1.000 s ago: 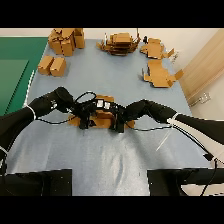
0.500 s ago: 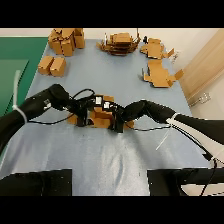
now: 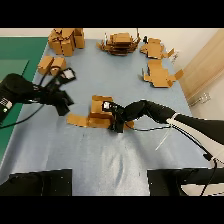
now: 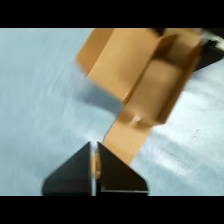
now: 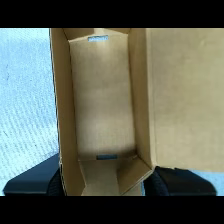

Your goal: Fold the box.

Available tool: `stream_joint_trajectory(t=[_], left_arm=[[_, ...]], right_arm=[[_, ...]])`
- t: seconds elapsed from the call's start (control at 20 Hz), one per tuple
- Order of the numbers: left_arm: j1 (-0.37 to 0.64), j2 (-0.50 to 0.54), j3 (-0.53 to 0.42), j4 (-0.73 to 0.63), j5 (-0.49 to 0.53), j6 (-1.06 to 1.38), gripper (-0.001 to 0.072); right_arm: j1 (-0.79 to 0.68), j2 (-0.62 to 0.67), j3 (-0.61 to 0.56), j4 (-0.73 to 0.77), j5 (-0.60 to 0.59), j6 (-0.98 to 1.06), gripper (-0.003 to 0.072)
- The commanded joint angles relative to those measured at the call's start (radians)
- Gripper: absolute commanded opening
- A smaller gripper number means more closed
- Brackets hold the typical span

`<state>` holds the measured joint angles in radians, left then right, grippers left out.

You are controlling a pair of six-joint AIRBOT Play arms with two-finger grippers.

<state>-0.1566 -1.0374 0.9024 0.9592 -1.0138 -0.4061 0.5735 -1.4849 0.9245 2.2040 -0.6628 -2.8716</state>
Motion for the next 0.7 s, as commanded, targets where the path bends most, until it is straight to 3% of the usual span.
stream_joint_trajectory(t=[0.0, 0.15, 0.35, 0.65], left_arm=[[0.195, -0.082, -0.018, 0.097, -0.022, -0.453, 0.0021], [0.259, -0.251, -0.018, 0.093, -0.048, -0.658, 0.0020], [0.237, -0.409, -0.018, -0.048, -0.151, -0.589, 0.0019], [0.120, -0.425, -0.016, -0.152, -0.198, -0.524, 0.0019]], right_arm=[[0.000, 0.001, 0.000, 0.000, -0.001, -0.001, 0.0217], [0.000, 0.001, 0.000, 0.000, -0.004, 0.000, 0.0217], [0.000, 0.001, 0.000, 0.000, -0.003, -0.001, 0.0217], [0.000, 0.001, 0.000, 0.000, -0.004, -0.001, 0.0217]])
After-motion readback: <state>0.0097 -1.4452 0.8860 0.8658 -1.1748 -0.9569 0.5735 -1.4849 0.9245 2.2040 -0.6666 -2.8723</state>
